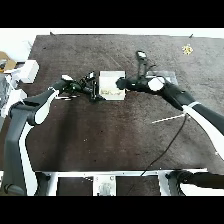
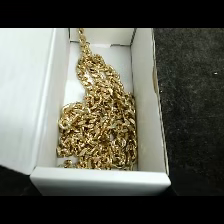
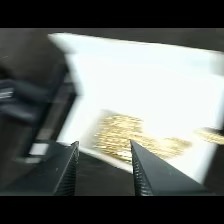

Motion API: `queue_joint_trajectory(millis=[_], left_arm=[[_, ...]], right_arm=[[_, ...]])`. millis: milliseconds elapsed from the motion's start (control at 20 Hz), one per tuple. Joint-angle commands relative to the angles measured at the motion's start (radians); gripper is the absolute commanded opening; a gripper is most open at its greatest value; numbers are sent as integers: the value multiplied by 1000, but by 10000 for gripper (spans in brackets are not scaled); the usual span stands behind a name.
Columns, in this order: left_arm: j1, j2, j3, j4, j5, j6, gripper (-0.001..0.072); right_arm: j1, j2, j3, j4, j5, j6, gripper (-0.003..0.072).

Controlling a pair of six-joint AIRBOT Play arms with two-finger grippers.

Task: Fold the box and place the chain.

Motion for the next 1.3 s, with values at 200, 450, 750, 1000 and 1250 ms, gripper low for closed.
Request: queue_joint_trajectory(millis=[200,450,750,1000,1250], left_arm=[[1,0,0,0,0,0,274],[1,0,0,0,0,0,274],[1,0,0,0,0,0,274],[1,0,0,0,0,0,274],[1,0,0,0,0,0,274]], right_arm=[[-322,-57,-134,16,-47,63,374],[-315,-227,2,76,-87,64,374],[-299,-322,119,140,-62,62,20],[-234,-110,117,114,51,-13,2],[-87,117,118,103,69,-37,2]])
